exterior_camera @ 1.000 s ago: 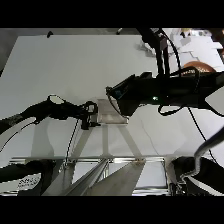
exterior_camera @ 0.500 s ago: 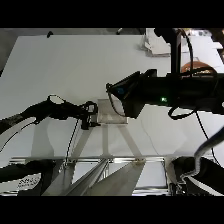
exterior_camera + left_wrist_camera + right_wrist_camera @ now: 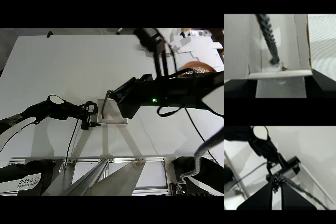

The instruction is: Fold the box and place the chain.

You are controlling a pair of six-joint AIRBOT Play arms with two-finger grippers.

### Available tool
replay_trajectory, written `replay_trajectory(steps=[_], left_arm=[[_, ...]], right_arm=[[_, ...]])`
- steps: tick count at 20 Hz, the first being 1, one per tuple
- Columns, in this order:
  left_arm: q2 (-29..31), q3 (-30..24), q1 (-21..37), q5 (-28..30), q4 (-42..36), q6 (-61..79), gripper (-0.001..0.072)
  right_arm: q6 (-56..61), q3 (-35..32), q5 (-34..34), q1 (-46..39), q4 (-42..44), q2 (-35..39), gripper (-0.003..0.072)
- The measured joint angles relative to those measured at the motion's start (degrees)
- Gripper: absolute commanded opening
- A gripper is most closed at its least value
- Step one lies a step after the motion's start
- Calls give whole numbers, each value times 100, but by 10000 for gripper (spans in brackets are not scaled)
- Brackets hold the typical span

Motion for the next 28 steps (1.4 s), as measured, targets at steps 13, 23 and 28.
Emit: replay_trajectory(steps=[13,23,28], left_arm=[[0,0,0,0,2,0,32],[0,0,0,0,0,0,32],[0,0,0,0,0,0,32]], right_arm=[[42,-1368,-409,7,-157,-1174,18],[42,-1523,-444,68,-79,-1169,335],[260,-1386,-264,-109,-586,-476,248]])
